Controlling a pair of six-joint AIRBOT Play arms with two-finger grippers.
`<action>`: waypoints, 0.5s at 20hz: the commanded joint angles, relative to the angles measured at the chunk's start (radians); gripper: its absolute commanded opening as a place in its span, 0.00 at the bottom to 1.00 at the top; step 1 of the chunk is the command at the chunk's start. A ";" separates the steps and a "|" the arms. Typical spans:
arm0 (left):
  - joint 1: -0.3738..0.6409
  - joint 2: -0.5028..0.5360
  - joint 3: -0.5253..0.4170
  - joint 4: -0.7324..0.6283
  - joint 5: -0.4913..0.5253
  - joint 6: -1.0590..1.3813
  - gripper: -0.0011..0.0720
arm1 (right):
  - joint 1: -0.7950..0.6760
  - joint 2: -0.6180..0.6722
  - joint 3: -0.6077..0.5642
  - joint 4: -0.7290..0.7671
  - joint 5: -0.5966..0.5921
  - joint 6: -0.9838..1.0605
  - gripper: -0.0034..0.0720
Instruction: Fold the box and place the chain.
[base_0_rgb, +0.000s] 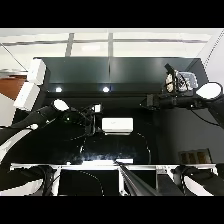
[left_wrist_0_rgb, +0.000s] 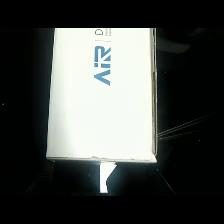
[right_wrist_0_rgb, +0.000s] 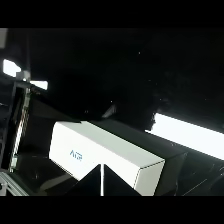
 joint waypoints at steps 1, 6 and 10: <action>0.000 0.000 0.001 -0.002 -0.006 -0.002 0.56 | -0.020 0.007 0.001 -0.002 0.010 0.000 0.08; -0.004 -0.005 0.001 -0.108 -0.016 -0.029 0.56 | -0.020 0.007 0.001 -0.002 0.010 0.000 0.08; -0.004 -0.009 0.001 -0.152 -0.017 -0.029 0.55 | -0.020 0.007 0.001 -0.003 0.010 0.000 0.08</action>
